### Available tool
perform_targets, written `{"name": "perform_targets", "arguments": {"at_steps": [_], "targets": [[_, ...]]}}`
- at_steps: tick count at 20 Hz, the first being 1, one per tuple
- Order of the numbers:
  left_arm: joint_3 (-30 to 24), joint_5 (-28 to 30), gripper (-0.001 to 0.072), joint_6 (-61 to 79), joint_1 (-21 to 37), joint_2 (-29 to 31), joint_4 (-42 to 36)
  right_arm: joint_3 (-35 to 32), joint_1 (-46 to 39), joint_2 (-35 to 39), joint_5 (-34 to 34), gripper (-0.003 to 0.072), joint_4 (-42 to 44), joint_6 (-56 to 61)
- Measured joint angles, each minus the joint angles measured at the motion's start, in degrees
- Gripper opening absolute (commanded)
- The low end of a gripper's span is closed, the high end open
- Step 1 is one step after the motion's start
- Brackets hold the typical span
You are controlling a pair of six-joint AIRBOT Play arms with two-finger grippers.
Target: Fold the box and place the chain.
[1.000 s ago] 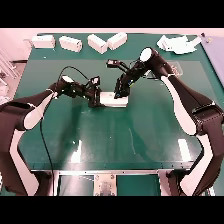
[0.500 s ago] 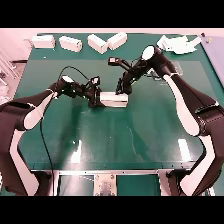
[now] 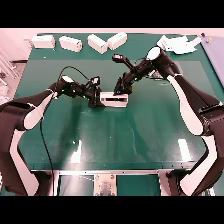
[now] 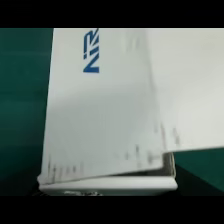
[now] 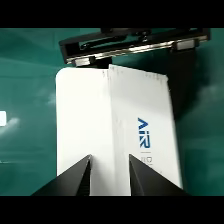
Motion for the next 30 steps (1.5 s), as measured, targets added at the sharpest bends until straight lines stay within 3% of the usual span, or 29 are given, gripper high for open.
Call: {"name": "perform_targets", "arguments": {"at_steps": [4,7,11,13,16,17,18,19,25,26,30], "targets": [[0.0,0.0,0.0526,0.0,0.0,0.0,0.02,-5.7,-0.83,2.32,-2.08,0.0261,1.14,-3.21],[0.0,0.0,0.0526,0.0,0.0,0.0,0.02,-9.81,-1.36,4.81,-4.81,0.0218,1.55,-5.16],[0.0,0.0,0.0526,0.0,0.0,0.0,0.02,-17.88,-1.27,9.86,-11.93,0.0218,2.91,-9.44],[0.0,0.0,0.0526,0.0,0.0,0.0,0.02,-21.86,-0.76,11.43,-15.15,0.0105,4.66,-12.52],[0.0,0.0,0.0526,0.0,0.0,0.0,0.04,-25.46,0.22,12.59,-17.7,0.0107,6.82,-15.89],[0.0,0.0,0.0526,0.0,0.0,0.0,0.04,-26.05,0.48,12.87,-18.18,0.012,7.19,-16.48],[0.0,0.0,0.0526,0.0,0.0,0.0,0.02,-26.51,0.7,13.25,-18.23,0.0205,7.61,-16.98],[0.0,0.0,0.0526,0.0,0.0,0.0,0.02,-26.84,0.83,13.57,-18.32,0.0241,7.82,-17.35],[0.0,0.0,0.0526,0.0,0.0,0.0,0.0,-27.76,0.24,14.45,-19.87,0.0287,7.63,-18.32],[0.0,0.0,0.0526,0.0,0.0,0.0,0.0,-27.8,0.02,14.47,-20.44,0.0357,7.34,-18.36],[0.0,0.0,0.0526,0.0,0.0,0.0,0.0,-27.87,-0.44,14.49,-21.57,0.0388,6.58,-18.43]]}}
